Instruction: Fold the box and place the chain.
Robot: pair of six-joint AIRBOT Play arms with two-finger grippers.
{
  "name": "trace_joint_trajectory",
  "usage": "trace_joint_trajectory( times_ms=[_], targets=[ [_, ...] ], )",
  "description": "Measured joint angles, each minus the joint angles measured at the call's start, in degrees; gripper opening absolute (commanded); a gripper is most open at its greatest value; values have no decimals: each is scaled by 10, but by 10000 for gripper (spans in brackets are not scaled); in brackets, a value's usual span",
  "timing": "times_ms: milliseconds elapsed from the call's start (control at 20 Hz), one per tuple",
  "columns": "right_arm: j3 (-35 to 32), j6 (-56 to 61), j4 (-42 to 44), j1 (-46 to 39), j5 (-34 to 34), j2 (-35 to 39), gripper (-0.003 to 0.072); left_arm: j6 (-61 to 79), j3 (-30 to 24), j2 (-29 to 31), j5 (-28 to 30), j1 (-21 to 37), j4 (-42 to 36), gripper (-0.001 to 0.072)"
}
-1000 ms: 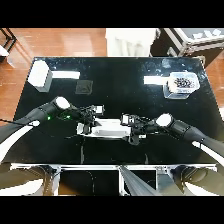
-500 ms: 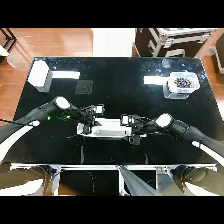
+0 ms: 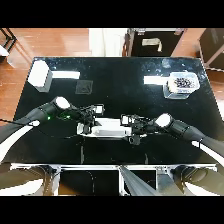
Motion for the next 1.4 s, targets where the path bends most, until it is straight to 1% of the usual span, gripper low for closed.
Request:
trace_joint_trajectory(
  times_ms=[1400],
  targets=[
    [0, -7, 5, -19, 2, 0, 698, 0, 0, 0, 0, 0, 0, 20]
  ],
)
